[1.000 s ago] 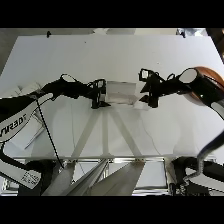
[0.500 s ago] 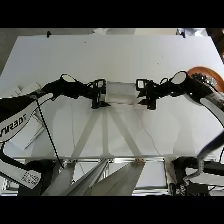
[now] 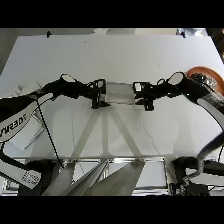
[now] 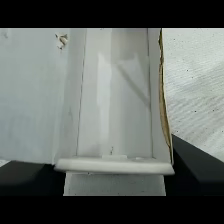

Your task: Fold the box and place the chain.

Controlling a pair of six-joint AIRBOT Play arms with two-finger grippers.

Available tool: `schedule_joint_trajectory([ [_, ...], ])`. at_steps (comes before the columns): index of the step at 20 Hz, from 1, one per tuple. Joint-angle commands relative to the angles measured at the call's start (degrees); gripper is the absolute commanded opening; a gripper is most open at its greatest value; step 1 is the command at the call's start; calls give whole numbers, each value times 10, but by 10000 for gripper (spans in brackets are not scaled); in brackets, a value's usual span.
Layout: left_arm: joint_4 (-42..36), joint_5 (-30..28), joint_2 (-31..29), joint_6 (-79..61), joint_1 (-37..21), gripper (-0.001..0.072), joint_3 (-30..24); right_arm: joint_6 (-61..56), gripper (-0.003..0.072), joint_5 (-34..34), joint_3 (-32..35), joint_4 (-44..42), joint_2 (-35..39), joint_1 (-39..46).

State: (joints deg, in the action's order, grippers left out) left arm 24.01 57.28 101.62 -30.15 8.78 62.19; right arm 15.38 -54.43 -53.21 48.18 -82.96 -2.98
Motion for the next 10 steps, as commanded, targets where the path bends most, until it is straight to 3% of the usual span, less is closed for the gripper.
schedule_joint_trajectory([
  [1,0,0,0,0,0,513,0,23,192,29,0,-2,0,-24],
  [3,0,0,0,0,0,513,0,23,17,45,0,-2,0,-28],
  [7,0,0,0,0,0,513,0,15,19,42,0,-7,0,-28],
  [8,0,0,0,0,0,513,0,6,38,41,0,-7,0,-28],
  [10,0,0,0,0,0,513,0,-6,242,41,0,-7,0,-28],
])
